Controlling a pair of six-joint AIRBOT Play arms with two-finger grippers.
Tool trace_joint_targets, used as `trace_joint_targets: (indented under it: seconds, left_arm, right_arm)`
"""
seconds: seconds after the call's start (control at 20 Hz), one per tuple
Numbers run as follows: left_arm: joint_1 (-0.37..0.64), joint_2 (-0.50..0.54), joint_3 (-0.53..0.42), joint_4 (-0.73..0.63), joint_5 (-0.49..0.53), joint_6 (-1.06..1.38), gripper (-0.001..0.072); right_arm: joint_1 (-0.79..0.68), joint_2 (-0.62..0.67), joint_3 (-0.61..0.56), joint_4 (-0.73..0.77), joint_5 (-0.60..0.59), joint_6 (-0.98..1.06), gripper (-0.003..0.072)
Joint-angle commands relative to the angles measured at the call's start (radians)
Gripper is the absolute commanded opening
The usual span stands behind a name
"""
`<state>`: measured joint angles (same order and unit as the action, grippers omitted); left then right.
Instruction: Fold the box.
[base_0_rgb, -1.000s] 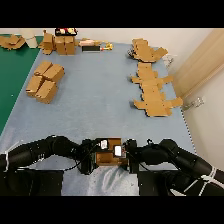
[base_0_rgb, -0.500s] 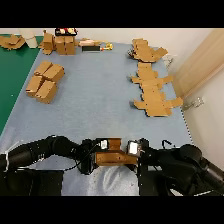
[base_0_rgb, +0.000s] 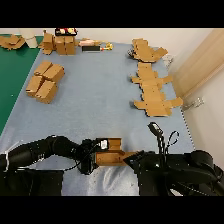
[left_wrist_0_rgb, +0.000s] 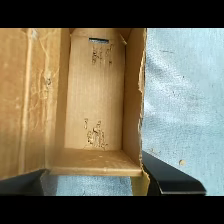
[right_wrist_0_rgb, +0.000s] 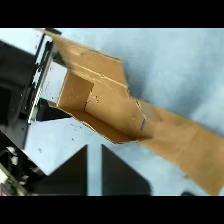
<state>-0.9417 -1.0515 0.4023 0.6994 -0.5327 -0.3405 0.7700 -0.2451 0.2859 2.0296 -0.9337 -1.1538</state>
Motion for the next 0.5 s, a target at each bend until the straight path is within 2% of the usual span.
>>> trace_joint_targets:
  seconds: [0.0, 0.1, 0.2, 0.3, 0.45]
  left_arm:
    - [0.000, 0.000, 0.000, 0.000, 0.000, 0.000, 0.0462]
    - [0.000, 0.000, 0.000, 0.000, 0.000, 0.000, 0.0463]
    - [0.000, 0.000, 0.000, 0.000, 0.000, 0.000, 0.0462]
    - [0.000, 0.000, 0.000, 0.000, 0.000, 0.000, 0.0463]
    - [0.000, 0.000, 0.000, 0.000, 0.000, 0.000, 0.0463]
  right_arm:
    - [-0.003, -0.071, -0.002, 0.053, 0.074, 0.240, 0.0006]
    - [-0.003, -0.166, 0.004, 0.190, 0.198, 0.075, 0.0006]
    - [-0.006, -0.277, 0.042, 0.246, 0.288, -0.070, 0.0005]
    - [-0.043, -0.396, 0.125, 0.245, 0.303, -0.174, 0.0004]
    - [-0.152, -0.585, 0.227, 0.249, 0.237, -0.286, 0.0003]
